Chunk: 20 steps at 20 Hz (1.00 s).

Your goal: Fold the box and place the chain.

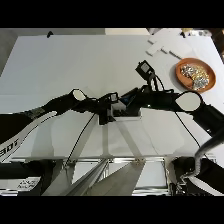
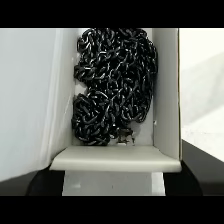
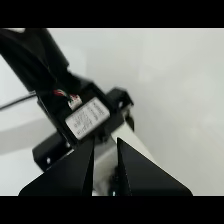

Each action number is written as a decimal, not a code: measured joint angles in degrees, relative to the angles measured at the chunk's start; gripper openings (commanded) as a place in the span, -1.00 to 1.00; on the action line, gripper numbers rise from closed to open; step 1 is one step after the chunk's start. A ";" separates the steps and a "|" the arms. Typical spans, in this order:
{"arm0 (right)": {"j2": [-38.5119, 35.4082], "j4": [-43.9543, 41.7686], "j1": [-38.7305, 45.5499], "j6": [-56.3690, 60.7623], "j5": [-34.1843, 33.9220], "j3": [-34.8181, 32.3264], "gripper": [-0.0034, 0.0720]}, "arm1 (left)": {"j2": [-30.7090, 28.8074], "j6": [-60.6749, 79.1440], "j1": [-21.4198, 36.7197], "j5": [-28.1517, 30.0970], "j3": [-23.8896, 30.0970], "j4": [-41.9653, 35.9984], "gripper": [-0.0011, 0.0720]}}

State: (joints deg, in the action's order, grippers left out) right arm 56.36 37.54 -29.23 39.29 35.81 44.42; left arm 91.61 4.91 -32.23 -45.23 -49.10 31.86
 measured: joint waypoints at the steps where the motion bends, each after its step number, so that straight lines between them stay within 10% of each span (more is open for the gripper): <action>1: 0.00 0.00 0.00 -1.40 -0.37 1.11 -0.50 | 0.00 0.00 0.02 -0.02 0.00 0.00 -0.94; 14: 11.19 7.85 7.32 -4.00 5.81 4.00 -0.81 | 0.00 0.00 0.00 -0.02 0.00 0.00 -0.94; 20: 12.92 10.34 7.87 -13.27 15.69 4.00 -0.43 | 0.00 0.00 0.00 -0.02 0.00 0.00 -0.94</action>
